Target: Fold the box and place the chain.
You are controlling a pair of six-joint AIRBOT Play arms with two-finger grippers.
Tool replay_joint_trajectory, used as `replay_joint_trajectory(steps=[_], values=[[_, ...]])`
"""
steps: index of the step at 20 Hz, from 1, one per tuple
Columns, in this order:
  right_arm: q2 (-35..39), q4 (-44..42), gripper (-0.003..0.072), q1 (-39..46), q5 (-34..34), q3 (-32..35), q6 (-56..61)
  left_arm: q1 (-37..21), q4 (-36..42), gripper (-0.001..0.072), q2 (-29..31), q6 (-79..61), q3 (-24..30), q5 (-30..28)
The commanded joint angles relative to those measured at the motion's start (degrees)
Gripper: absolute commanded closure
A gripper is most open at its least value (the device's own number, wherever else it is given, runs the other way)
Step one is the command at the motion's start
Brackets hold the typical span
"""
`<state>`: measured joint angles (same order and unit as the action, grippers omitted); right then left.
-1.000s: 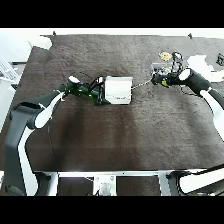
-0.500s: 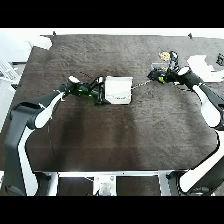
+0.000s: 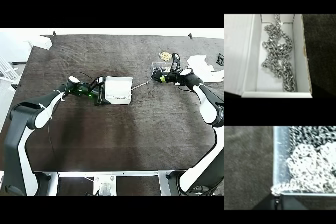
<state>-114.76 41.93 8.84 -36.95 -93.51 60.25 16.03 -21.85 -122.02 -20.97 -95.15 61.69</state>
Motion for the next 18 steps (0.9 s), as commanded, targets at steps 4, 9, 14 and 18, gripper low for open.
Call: replay_joint_trajectory(steps=[4, 9, 14, 18], values=[[2.47, -2.54, 0.0678, 0.13, -6.25, -1.46, 0.42, -0.04, -0.02, 0.0359, 0.02, -0.02, -0.02, -0.04], [14.4, -1.68, 0.0679, -1.14, -11.67, -1.4, 2.73, -0.04, -0.02, 0.0359, 0.02, 0.0, -0.02, -0.07], [30.14, 10.29, 0.0679, -5.6, -15.65, -1.25, 6.4, -0.04, -0.02, 0.0359, 0.02, 0.0, -0.02, -0.09], [39.28, 18.8, 0.0679, -10.71, -18.47, -1.25, 9.88, -0.04, -0.02, 0.0359, 0.02, 0.0, -0.02, -0.07]])
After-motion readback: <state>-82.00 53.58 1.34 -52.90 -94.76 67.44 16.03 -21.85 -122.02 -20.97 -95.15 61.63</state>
